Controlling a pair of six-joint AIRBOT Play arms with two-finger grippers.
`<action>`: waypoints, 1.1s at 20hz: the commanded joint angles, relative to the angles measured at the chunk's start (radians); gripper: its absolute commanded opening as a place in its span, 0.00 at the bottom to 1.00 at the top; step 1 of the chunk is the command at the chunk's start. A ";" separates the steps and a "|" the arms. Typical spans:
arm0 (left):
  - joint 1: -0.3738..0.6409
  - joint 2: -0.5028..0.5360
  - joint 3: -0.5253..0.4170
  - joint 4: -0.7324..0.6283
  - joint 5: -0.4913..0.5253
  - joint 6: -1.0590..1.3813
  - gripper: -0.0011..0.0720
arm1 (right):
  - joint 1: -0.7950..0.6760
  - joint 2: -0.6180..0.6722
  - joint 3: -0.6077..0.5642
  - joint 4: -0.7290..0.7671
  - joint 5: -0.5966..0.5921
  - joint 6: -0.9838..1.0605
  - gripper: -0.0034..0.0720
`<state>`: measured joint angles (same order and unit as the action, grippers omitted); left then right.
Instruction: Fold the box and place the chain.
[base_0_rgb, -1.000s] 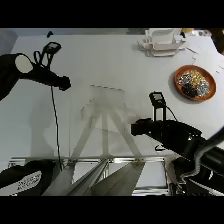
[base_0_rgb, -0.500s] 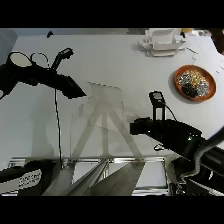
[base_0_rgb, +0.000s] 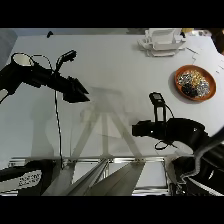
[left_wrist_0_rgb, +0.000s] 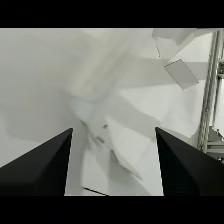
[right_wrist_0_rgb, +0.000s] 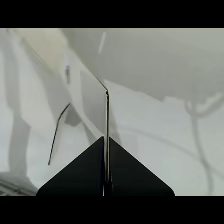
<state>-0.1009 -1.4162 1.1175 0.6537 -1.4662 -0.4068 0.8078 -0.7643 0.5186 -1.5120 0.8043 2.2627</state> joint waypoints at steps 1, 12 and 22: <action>-0.003 -0.003 0.000 -0.003 -0.005 -0.001 0.80 | -0.153 0.012 0.003 0.207 0.117 -0.312 0.06; -0.039 -0.156 0.001 -0.025 0.014 -0.023 0.80 | -0.306 0.012 0.003 0.370 0.176 -0.545 0.06; -0.084 -0.354 0.048 -0.120 -0.012 0.030 0.80 | -0.306 0.012 0.003 0.388 0.176 -0.544 0.06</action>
<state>-0.1654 -1.7416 1.1599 0.5682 -1.4654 -0.4057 0.5022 -0.7528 0.5201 -1.1282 0.9802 1.7203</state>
